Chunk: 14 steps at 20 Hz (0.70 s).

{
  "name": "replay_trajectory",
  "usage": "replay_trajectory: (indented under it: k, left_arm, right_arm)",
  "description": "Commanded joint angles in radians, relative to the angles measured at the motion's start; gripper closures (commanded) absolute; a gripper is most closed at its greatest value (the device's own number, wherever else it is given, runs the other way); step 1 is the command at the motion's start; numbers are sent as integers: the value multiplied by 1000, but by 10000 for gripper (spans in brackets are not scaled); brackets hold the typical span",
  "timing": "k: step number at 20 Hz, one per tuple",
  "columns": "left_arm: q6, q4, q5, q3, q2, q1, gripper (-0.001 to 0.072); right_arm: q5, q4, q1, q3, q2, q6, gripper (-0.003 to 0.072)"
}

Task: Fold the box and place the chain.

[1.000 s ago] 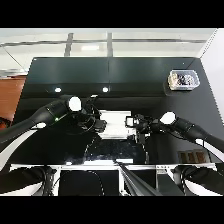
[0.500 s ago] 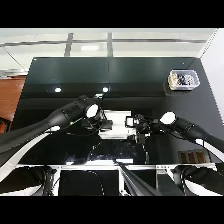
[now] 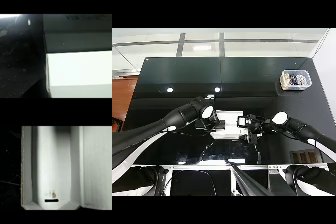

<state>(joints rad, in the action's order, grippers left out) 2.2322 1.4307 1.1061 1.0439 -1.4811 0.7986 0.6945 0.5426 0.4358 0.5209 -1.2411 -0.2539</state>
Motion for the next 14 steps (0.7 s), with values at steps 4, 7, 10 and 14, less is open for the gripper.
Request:
replay_trajectory:
  k: [4,7,10,14]
  left_arm:
    - [0,-6,-5,4,-2,0,458]
    - [2,0,-2,7,-3,0,543]
    - [5,-1,3,14,-15,3,688]
    - [4,2,2,14,-15,11,688]
  right_arm:
    - [0,1,1,0,0,-1,562]
    - [0,1,0,0,0,-1,562]
    - [0,1,1,0,0,-1,562]
    - [-6,0,0,0,0,10,188]
